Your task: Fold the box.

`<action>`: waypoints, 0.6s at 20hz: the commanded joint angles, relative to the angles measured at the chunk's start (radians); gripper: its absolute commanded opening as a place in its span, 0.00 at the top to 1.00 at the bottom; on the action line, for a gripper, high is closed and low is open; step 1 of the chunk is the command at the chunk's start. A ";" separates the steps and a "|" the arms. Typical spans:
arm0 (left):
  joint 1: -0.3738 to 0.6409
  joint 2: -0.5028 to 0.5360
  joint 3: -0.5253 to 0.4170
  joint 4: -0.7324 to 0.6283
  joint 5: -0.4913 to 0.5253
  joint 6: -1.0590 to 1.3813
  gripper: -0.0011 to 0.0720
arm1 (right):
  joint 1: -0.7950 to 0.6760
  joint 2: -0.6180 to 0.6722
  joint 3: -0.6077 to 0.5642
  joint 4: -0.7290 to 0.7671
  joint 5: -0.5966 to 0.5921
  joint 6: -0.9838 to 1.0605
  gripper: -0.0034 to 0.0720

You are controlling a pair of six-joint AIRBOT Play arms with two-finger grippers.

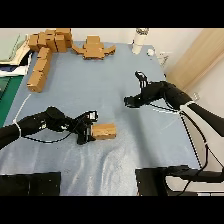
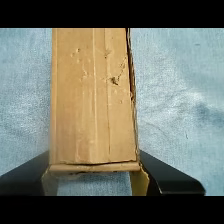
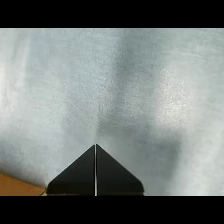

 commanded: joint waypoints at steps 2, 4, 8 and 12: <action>0.000 0.000 0.001 -0.021 0.000 0.000 0.48 | 0.010 -0.034 0.010 0.007 0.016 0.032 0.95; 0.000 0.000 0.002 -0.066 0.001 -0.017 0.48 | 0.010 -0.035 0.010 0.006 0.012 0.032 0.95; 0.018 0.067 0.002 -0.049 0.097 -0.161 0.48 | 0.010 -0.035 0.010 0.007 0.011 0.032 0.95; 0.164 0.178 0.001 0.177 0.237 -0.507 0.48 | 0.009 -0.035 0.010 0.007 0.011 0.032 0.95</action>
